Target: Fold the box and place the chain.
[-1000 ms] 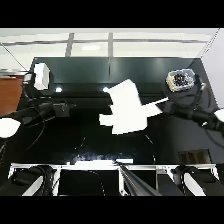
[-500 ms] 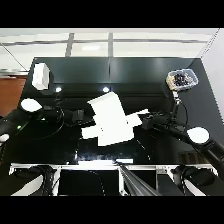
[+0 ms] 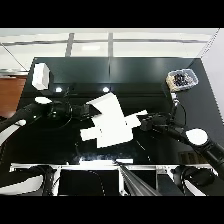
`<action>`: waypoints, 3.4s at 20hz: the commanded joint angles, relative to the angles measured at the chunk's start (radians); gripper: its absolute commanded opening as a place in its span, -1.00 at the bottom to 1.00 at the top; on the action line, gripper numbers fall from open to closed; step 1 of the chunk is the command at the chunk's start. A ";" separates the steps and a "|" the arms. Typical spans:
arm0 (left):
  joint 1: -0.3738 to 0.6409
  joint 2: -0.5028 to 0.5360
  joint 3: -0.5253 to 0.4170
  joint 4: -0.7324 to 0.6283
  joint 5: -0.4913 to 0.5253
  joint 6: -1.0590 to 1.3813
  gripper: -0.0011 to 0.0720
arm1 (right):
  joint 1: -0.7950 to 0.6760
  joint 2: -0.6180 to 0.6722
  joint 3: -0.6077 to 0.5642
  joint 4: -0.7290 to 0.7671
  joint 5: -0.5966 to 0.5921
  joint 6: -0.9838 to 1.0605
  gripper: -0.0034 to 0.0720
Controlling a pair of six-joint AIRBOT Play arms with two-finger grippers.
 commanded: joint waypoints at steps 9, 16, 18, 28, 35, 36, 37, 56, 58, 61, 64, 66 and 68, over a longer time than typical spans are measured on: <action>-0.057 -0.232 0.218 0.166 -0.299 0.212 0.53 | 0.002 0.000 0.000 0.000 0.003 0.001 -0.88; -0.057 -0.261 0.261 0.209 -0.373 0.253 -0.37 | 0.001 0.000 0.000 -0.004 0.003 0.000 -0.88; -0.057 -0.261 0.261 0.209 -0.394 0.274 -0.48 | 0.001 0.000 0.000 -0.004 0.003 0.000 -0.88; -0.057 -0.230 0.262 0.251 -0.444 0.325 -0.90 | -0.057 0.000 0.040 -0.193 0.107 0.000 0.77; -0.182 0.023 0.253 0.383 -0.235 0.443 -0.90 | -0.195 0.001 0.222 -0.635 0.443 -0.001 0.77; -0.210 0.044 0.254 0.401 -0.182 0.496 -0.90 | -0.194 0.001 0.230 -0.618 0.422 0.000 0.77; -0.237 0.055 0.254 0.424 -0.135 0.567 -0.90 | -0.194 0.001 0.233 -0.585 0.393 -0.001 0.77; -0.381 -0.083 0.254 0.581 0.136 0.721 -0.89 | 0.002 -0.140 0.097 -0.626 0.331 -0.592 0.77; -0.381 -0.082 0.254 0.582 0.136 0.721 -0.89 | 0.002 -0.164 0.096 -0.624 0.381 -0.675 0.77; -0.381 -0.083 0.254 0.582 0.136 0.721 -0.89 | 0.002 -0.188 0.096 -0.606 0.394 -0.734 0.77; -0.381 -0.082 0.254 0.582 0.136 0.721 -0.89 | 0.011 -0.226 0.095 -0.460 0.416 -0.806 0.77; -0.381 -0.082 0.254 0.582 0.136 0.721 -0.89 | 0.038 -0.238 0.095 -0.403 0.394 -0.835 0.77; -0.381 -0.082 0.254 0.582 0.138 0.721 -0.89 | 0.071 -0.254 0.093 -0.389 0.366 -0.832 0.77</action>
